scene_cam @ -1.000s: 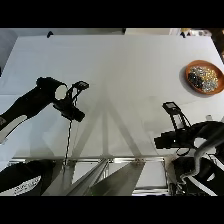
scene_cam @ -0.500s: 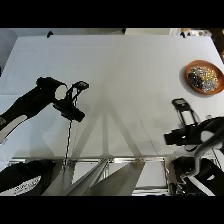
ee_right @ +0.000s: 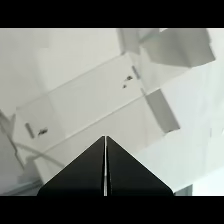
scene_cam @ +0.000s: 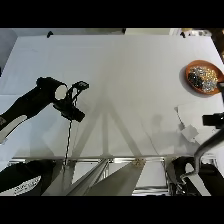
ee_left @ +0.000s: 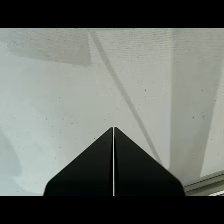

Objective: Fold the box and place the chain.

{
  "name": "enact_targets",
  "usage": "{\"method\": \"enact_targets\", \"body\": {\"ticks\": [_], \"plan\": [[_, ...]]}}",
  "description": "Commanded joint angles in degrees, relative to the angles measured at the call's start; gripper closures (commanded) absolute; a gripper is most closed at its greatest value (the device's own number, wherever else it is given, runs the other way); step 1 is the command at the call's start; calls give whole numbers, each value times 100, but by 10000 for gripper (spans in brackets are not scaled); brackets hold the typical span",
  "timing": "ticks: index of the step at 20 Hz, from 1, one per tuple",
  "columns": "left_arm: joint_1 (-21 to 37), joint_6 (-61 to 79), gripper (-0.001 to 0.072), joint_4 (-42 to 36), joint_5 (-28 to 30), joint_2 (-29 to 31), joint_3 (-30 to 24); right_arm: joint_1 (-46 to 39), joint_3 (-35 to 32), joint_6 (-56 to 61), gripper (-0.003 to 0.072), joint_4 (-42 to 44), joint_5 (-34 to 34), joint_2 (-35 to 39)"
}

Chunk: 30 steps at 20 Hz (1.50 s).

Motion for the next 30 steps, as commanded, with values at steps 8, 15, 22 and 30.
{"method": "enact_targets", "body": {"ticks": [8, 15, 22, 30], "plan": [[4, 0, 700, 0, 2, 0, -2, -1126, 1239, -529, 96, -914, -308, -2588], [4, 0, 701, 0, 2, 0, -2, -1738, 1239, -868, 100, -1399, -686, -3558], [4, 0, 701, 0, 2, 0, -2, -1722, 1239, -933, 304, -1523, -1237, -3884], [4, 0, 701, 0, 2, 0, -2, -1561, 1239, -1062, 663, -1443, -754, -3849]]}}
